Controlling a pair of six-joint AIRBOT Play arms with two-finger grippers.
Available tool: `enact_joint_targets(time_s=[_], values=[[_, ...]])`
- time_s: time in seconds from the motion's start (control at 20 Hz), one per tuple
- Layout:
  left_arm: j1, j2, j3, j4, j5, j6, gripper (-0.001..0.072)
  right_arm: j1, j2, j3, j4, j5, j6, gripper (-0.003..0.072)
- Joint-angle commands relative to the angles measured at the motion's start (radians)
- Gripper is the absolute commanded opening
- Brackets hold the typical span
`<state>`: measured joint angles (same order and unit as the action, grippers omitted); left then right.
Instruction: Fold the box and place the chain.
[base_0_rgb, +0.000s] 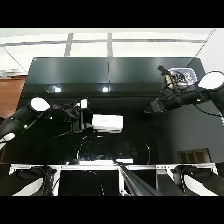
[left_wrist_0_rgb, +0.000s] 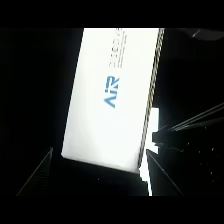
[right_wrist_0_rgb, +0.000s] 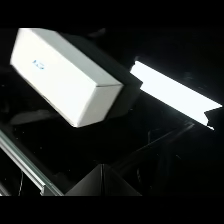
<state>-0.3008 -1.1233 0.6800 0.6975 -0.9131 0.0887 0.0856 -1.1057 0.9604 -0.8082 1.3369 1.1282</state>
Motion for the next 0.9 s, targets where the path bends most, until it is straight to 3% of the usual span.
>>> enact_joint_targets(time_s=[0.0,0.15,0.35,0.55,0.85], values=[[-0.066,0.005,0.076,-0.136,0.030,-0.068,0.0712,-0.039,0.039,-0.007,-0.054,-0.033,0.036,0.0008],[-0.162,-0.140,0.165,-0.159,0.071,-0.071,0.0711,-0.035,0.039,-0.023,-0.047,-0.089,0.036,0.0008],[-0.193,-0.304,0.243,-0.156,0.043,-0.108,0.0711,-0.035,0.039,-0.023,-0.050,-0.087,0.036,0.0008],[-0.201,-0.355,0.304,0.002,-0.106,-0.255,0.0710,-0.035,0.039,-0.023,-0.064,-0.089,0.035,0.0008],[-0.223,-0.358,0.366,0.102,-0.171,-0.281,0.0707,-0.035,0.039,-0.023,-0.064,-0.092,0.035,0.0008]])
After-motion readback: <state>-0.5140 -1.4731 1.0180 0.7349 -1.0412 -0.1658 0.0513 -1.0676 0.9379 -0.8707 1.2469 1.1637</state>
